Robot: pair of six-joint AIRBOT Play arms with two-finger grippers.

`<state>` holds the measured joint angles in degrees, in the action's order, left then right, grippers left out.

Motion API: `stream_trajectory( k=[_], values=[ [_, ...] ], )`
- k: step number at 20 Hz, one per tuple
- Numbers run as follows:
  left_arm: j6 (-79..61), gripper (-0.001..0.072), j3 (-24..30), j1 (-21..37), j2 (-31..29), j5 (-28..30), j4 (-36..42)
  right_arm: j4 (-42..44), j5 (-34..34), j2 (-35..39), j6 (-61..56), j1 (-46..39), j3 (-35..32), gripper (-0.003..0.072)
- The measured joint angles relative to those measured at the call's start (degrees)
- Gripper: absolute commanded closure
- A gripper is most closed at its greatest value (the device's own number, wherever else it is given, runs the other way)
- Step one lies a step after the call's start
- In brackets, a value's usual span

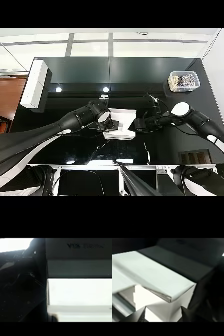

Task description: Fold the box and place the chain.

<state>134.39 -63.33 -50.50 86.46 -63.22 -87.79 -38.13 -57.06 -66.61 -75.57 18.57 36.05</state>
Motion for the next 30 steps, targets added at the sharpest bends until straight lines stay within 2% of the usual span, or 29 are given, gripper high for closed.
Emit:
stream_trajectory(
  k=[6, 14, 19, 20, 21, 27, 28, 29, 30],
  values=[
    [0.0, 0.0686, 0.0, 0.0, 0.0, 0.0, 0.0, -18.1, 2.8, -1.6, -18.8, 9.3, 6.1, 0.0217],
    [0.0, 0.0686, 0.0, 0.0, 0.0, 0.8, 0.0, -38.6, -3.6, -8.4, -38.9, 19.6, 15.4, 0.0217],
    [0.0, 0.0686, 0.0, 0.0, 0.0, 1.4, 0.0, -44.7, -5.3, -10.1, -45.6, 22.9, 16.5, 0.0218],
    [0.0, 0.0686, 0.0, 0.0, 0.0, 1.4, 0.0, -45.2, -5.4, -10.3, -46.6, 23.2, 16.6, 0.0300],
    [0.0, 0.0686, 0.0, 0.0, 0.0, 1.6, 0.0, -45.9, -5.4, -10.5, -47.6, 23.4, 16.6, 0.0332],
    [0.0, 0.0685, 0.0, 0.0, 0.0, 1.6, 0.0, -47.0, -6.2, -11.8, -50.8, 23.8, 16.7, 0.0337],
    [0.0, 0.0686, 0.0, 0.0, 0.0, 1.6, 0.1, -47.0, -6.3, -12.0, -51.0, 23.7, 16.7, 0.0492],
    [0.0, 0.0686, 0.0, 0.0, 0.0, 1.8, 0.2, -46.8, -6.2, -12.2, -51.3, 23.7, 16.7, 0.0605],
    [0.0, 0.0686, 0.0, 0.0, 0.0, 2.1, 0.2, -46.5, -6.1, -12.3, -51.5, 23.6, 16.7, 0.0672]
  ],
)
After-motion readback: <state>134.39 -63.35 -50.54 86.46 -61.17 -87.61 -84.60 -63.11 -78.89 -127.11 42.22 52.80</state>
